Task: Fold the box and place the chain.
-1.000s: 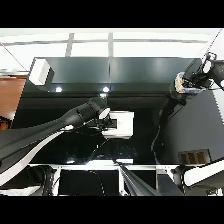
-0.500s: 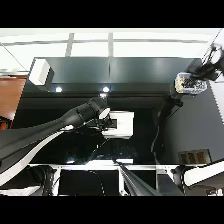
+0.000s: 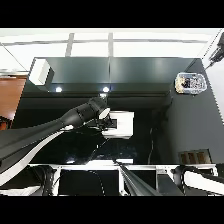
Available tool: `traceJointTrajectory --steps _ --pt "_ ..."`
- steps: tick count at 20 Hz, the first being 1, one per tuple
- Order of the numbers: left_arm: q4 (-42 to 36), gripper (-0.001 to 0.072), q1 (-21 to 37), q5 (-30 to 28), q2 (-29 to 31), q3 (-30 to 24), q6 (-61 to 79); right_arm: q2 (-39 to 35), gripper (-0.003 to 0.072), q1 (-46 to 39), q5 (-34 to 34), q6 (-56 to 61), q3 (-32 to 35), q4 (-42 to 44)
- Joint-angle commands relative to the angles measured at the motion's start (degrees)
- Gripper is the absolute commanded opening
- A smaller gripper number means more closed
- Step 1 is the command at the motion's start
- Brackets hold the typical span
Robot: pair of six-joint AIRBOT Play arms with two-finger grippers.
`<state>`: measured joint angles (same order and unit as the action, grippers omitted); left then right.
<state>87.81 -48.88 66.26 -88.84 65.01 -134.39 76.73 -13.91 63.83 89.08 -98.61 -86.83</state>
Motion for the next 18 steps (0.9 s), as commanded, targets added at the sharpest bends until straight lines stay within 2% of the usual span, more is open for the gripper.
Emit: traceJointTrajectory --steps 1,3,5,10,15,18 --pt "0.0 0.0030 0.1 0.0 0.0 0.0 0.0 -7.7 0.0007 0.0 5.5 -3.6 -0.2 6.1" --pt "0.0 0.0030 0.0 0.0 0.0 0.0 0.0 -11.2 0.0006 0.2 10.4 -8.7 0.2 11.7" --pt "0.0 0.0030 0.0 0.0 0.0 0.0 0.0 -15.5 0.0006 1.1 11.4 -12.3 3.1 16.1" --pt "0.0 0.0030 0.0 0.0 0.0 0.0 0.0 -26.1 0.0006 2.8 16.1 -19.5 18.1 33.1" --pt "0.0 0.0030 0.1 0.0 0.0 0.0 0.0 -29.0 0.0006 3.7 27.1 -24.9 33.7 48.8" --pt "0.0 0.0030 0.1 0.0 0.0 0.0 0.0 -29.0 0.0006 6.7 26.0 -25.8 40.8 52.9"
